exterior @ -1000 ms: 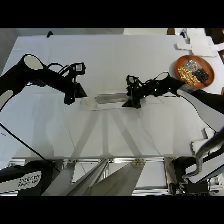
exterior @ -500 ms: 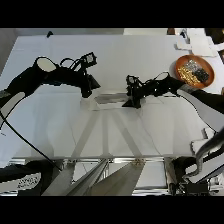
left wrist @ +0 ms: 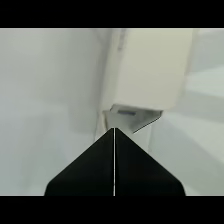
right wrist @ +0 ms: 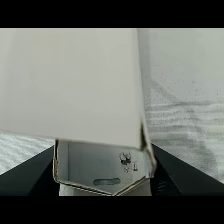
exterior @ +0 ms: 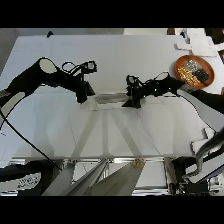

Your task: Fold the box and place the chain.

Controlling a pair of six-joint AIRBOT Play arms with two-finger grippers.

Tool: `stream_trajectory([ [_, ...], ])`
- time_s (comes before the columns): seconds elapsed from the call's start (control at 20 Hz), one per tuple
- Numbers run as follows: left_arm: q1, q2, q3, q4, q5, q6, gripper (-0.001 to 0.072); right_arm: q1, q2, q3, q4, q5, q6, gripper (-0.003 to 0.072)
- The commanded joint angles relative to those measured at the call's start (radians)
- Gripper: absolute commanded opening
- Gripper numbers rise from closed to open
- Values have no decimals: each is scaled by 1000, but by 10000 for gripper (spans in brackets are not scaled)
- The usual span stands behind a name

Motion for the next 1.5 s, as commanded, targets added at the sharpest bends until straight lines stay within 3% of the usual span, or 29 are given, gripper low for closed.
stream_trajectory([
  [0.0, 0, -1, 1, -163, 29, 78, 10, 1, 0, 0, 0, 0, 0, 406],
  [0.2, 0, -29, 1, -235, 169, 77, 10, 1, 0, 0, 0, 0, 0, 406],
  [0.75, -1, -244, 1, -239, 200, 0, 11, 1, 0, 0, 0, 0, 0, 406],
  [1.2, 9, -96, 1, -238, 174, 31, 10, 1, 0, 0, 0, 0, 1, 406],
  [1.45, 56, 3, 1, -239, 4, 29, 13, 1, 0, 0, 0, 0, 0, 406],
])
